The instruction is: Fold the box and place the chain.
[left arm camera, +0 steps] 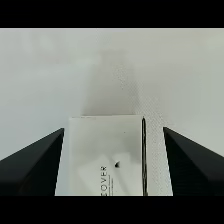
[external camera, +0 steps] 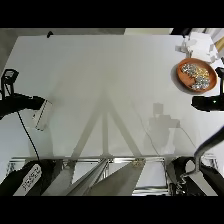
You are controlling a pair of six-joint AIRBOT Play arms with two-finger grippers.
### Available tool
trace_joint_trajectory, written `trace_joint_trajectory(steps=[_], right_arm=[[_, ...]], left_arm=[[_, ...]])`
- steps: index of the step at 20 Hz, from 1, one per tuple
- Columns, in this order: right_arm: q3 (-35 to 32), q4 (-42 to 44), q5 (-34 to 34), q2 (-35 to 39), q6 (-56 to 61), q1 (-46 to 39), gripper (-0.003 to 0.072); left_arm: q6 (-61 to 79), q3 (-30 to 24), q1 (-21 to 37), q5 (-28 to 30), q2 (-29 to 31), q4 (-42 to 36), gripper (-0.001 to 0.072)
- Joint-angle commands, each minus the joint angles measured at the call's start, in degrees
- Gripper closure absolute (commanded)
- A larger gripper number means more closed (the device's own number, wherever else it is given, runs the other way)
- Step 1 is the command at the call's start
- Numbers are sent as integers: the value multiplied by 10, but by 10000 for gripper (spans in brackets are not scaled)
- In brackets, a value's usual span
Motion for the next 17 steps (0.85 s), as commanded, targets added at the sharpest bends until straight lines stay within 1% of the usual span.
trace_joint_trajectory(steps=[1,4,6,17], right_arm=[[0,0,0,0,0,0,671],[0,0,0,0,0,0,671],[0,0,0,0,0,0,671],[0,0,0,0,0,0,671]], left_arm=[[-35,0,1,-27,81,70,18],[-133,0,1,-42,135,173,18],[-182,0,1,-53,155,210,18],[-199,0,0,-76,162,213,19]])
